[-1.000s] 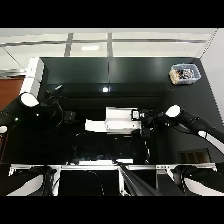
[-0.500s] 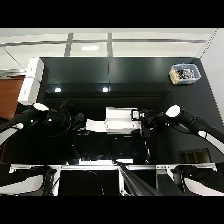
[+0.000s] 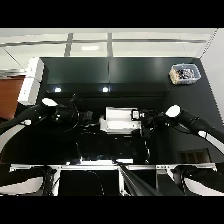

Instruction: Fold the box and place the chain.

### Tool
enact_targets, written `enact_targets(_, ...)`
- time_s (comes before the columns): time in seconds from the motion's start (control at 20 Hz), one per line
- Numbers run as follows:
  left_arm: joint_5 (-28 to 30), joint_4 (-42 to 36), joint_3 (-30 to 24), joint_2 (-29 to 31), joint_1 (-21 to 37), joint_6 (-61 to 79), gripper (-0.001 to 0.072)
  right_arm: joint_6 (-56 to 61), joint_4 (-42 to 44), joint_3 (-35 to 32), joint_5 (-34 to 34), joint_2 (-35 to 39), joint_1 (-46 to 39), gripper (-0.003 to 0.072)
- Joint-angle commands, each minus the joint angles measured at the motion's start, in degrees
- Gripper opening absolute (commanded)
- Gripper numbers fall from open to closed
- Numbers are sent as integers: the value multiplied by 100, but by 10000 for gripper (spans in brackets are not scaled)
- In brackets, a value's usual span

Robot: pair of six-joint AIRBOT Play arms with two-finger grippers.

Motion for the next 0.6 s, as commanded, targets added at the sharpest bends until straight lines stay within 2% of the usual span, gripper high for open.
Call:
enact_targets(0.0,-269,-22,240,-7,-87,55,579,0,0,-2,0,0,2,136)
enact_targets(0.2,-175,337,518,-4,-463,-212,574,0,0,-2,0,0,2,136)
enact_targets(0.25,-120,612,671,-4,-603,-509,563,0,0,-2,0,0,2,137)
enact_targets(0.35,-35,1252,1012,-4,-905,-1182,486,0,0,-2,0,0,2,137)
enact_targets(0.5,15,1851,1388,-7,-1300,-2205,486,0,0,-2,0,0,2,136)
enact_targets(0.55,17,2035,1475,-4,-1403,-2481,459,0,0,-2,0,0,2,136)
